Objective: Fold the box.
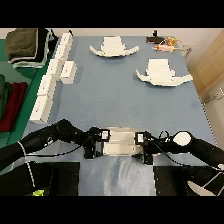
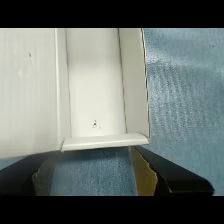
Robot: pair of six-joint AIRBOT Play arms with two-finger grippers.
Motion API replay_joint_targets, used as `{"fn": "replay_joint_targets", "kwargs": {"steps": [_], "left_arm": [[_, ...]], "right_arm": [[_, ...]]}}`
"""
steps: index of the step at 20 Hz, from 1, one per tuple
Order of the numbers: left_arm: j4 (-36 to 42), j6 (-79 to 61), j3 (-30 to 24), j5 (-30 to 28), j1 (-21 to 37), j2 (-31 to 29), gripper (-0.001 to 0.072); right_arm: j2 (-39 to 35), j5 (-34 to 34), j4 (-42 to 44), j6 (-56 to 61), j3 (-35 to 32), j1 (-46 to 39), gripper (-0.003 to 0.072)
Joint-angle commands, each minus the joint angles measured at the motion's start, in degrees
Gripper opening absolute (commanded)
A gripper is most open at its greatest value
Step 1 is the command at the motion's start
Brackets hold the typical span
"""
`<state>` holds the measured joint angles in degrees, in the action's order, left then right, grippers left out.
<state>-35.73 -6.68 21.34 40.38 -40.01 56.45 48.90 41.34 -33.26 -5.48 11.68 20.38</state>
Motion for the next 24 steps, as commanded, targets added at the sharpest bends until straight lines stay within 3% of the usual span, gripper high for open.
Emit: {"fn": "replay_joint_targets", "kwargs": {"steps": [1,8,16,24], "left_arm": [[-0.33,0.04,-1.27,0.15,0.0,-0.02,0.069],[2.27,0.24,-1.53,-0.02,-0.02,-1.42,0.069],[5.11,0.28,-1.55,-6.36,-3.72,-1.01,0.069],[5.2,3.1,-2.97,-8.41,-3.96,0.0,0.069]], "right_arm": [[-0.04,0.0,0.02,0.04,0.04,0.02,0.0436],[-0.04,0.02,0.02,0.04,0.04,0.02,0.0437],[-0.04,0.0,0.02,0.04,0.04,0.02,0.0437],[-0.04,0.0,0.02,0.04,0.04,0.02,0.0437]]}}
